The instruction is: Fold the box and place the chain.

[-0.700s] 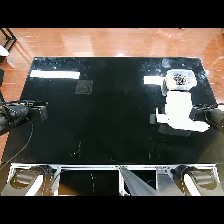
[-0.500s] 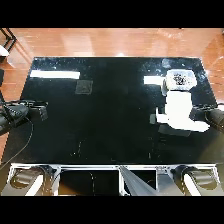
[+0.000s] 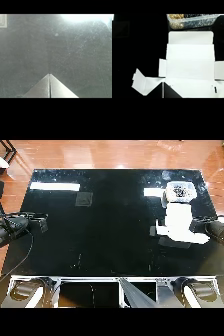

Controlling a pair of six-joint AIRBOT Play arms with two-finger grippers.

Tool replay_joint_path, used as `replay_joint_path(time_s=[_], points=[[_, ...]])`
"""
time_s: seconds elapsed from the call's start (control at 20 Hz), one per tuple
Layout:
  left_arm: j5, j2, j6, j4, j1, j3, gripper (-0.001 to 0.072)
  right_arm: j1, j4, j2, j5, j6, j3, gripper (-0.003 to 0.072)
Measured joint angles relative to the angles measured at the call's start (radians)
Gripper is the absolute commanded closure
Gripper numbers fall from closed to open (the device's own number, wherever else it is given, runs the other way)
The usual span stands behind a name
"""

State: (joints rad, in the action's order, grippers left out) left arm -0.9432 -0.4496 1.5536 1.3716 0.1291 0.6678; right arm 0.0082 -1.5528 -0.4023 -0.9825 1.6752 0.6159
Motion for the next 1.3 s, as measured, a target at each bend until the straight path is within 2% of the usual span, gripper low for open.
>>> replay_joint_path(time_s=[0.4,0.6,0.65,0.7,0.75,0.85,1.05,1.2,1.3], points=[[0.001,0.000,0.000,0.000,0.000,0.000,0.0685,0.000,0.000,0.000,0.006,0.000,0.000,0.0665],[0.057,0.000,0.000,-0.003,0.000,0.000,0.0685,0.000,0.004,0.000,0.003,0.000,0.000,0.0663],[0.081,0.000,0.000,-0.014,0.000,0.000,0.0684,0.000,0.004,0.000,-0.003,0.000,0.000,0.0607],[0.110,0.000,0.000,-0.030,0.000,-0.001,0.0680,0.000,0.004,0.000,-0.007,0.000,0.000,0.0267],[0.136,-0.002,0.000,-0.045,0.000,-0.002,0.0605,0.000,0.005,0.000,-0.013,0.001,0.000,-0.0016],[0.185,-0.015,0.000,-0.080,0.000,-0.006,0.0067,-0.001,0.006,0.000,-0.020,0.013,-0.004,-0.0025],[0.212,-0.073,0.005,-0.121,0.000,-0.011,0.0077,-0.002,-0.003,-0.003,-0.031,0.047,-0.008,-0.0023],[0.200,-0.116,0.003,-0.159,0.000,-0.013,0.0077,-0.042,-0.106,-0.037,-0.045,0.107,0.003,-0.0023],[0.194,-0.135,0.003,-0.185,0.000,-0.013,0.0077,-0.121,-0.173,-0.096,-0.058,0.130,0.023,-0.0023]])
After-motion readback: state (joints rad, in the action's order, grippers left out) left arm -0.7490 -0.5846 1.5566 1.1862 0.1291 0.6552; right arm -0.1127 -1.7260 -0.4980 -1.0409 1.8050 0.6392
